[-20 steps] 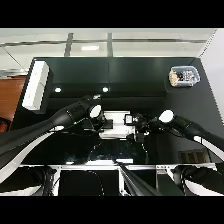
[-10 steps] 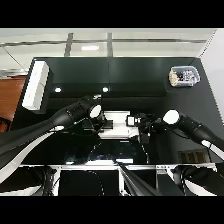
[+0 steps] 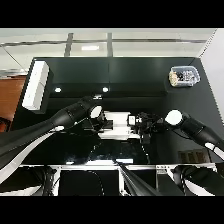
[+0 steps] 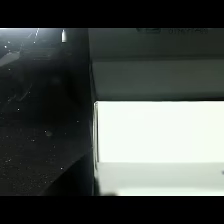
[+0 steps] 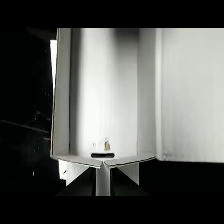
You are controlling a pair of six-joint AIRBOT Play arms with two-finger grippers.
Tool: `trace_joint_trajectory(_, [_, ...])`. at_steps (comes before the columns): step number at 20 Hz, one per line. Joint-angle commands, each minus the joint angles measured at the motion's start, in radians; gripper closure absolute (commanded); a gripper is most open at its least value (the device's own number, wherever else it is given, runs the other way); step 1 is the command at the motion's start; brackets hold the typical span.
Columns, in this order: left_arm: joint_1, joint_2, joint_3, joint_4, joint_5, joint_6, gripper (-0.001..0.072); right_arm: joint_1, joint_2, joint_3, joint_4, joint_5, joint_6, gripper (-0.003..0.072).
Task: Fold the box and place the chain.
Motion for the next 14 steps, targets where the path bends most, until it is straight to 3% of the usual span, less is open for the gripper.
trace_joint_trajectory(1, [0.000,0.000,0.000,0.001,-0.001,0.000,0.0687,0.013,-0.045,0.000,0.151,-0.010,-0.002,0.0590])
trace_joint_trajectory(6, [0.000,0.000,0.000,-0.001,-0.002,0.000,0.0687,0.057,-0.091,0.000,0.206,-0.059,-0.012,0.0588])
trace_joint_trajectory(7, [0.000,0.000,0.000,-0.001,-0.002,0.000,0.0687,0.057,-0.091,0.000,0.206,-0.055,-0.008,0.0456])
trace_joint_trajectory(8, [0.000,0.000,0.000,-0.001,-0.002,0.000,0.0687,0.057,-0.091,0.000,0.206,-0.054,0.004,0.0265])
trace_joint_trajectory(9, [0.000,0.000,0.000,-0.001,-0.002,0.000,0.0687,0.057,-0.091,0.000,0.202,-0.049,0.017,0.0349])
trace_joint_trajectory(10, [0.000,0.000,0.000,-0.001,-0.002,0.000,0.0687,0.056,-0.091,0.000,0.198,-0.045,0.023,0.0485])
trace_joint_trajectory(11, [0.000,0.000,0.000,-0.001,-0.002,0.000,0.0687,0.057,-0.091,0.000,0.200,-0.055,0.029,0.0326])
trace_joint_trajectory(12, [0.000,0.000,0.000,-0.001,-0.002,0.000,0.0687,0.057,-0.091,0.000,0.199,-0.056,0.048,0.0260])
trace_joint_trajectory(13, [0.000,0.000,0.000,-0.001,-0.002,0.000,0.0687,0.053,-0.090,0.000,0.187,-0.055,0.087,0.0422])
trace_joint_trajectory(14, [0.000,0.000,0.000,-0.001,-0.002,0.000,0.0687,0.043,-0.084,0.002,0.164,-0.041,0.154,0.0634])
